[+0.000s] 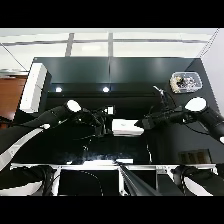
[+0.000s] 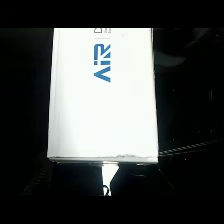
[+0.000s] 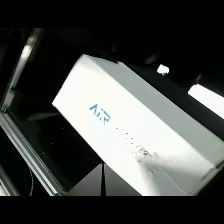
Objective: Fold the box and place the chain.
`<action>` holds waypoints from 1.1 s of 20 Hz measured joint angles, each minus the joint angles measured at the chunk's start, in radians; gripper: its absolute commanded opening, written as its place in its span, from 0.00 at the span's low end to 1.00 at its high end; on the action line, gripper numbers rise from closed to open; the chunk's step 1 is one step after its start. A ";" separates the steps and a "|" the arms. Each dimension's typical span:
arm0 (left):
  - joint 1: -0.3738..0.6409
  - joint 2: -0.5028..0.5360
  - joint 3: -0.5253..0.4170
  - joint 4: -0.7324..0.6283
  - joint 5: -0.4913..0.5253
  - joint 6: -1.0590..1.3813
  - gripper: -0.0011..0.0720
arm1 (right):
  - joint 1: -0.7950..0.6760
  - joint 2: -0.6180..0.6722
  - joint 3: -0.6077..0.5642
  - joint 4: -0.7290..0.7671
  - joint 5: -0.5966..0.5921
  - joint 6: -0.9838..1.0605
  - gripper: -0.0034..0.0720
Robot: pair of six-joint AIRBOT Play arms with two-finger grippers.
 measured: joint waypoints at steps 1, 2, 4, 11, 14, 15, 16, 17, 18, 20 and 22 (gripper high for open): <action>0.000 0.000 0.000 0.000 0.000 0.000 0.84 | 0.000 -0.019 -0.005 0.010 -0.002 0.027 0.05; 0.000 0.000 0.000 0.000 0.000 0.000 0.84 | 0.001 -0.041 -0.009 0.017 -0.003 0.047 0.05; 0.000 0.000 0.000 0.000 0.000 0.000 0.84 | 0.002 -0.081 -0.013 0.024 -0.007 0.076 0.05; 0.000 0.000 0.000 0.000 0.000 0.000 0.84 | 0.002 -0.146 -0.017 0.030 -0.023 0.104 0.06; 0.000 0.002 0.000 0.001 0.000 -0.003 0.93 | -0.003 -0.144 -0.002 0.018 -0.016 0.093 0.06; 0.000 0.006 0.000 0.011 -0.001 -0.004 1.00 | -0.011 -0.135 0.011 0.004 -0.005 0.089 0.06; 0.000 0.013 0.001 0.029 -0.002 -0.009 1.00 | -0.025 -0.123 0.027 -0.006 0.009 0.085 0.06; 0.000 0.024 0.002 0.049 -0.002 -0.019 1.00 | -0.047 -0.104 0.047 -0.003 0.046 0.084 0.06; 0.000 0.036 0.003 0.075 -0.004 -0.034 1.00 | -0.071 -0.085 0.065 -0.006 0.077 0.082 0.06; 0.003 0.064 0.011 0.137 -0.012 -0.090 1.00 | -0.139 -0.035 0.101 -0.015 0.132 0.080 0.06; 0.005 0.090 0.031 0.208 -0.064 -0.190 1.00 | -0.213 0.018 0.121 -0.026 0.182 0.081 0.06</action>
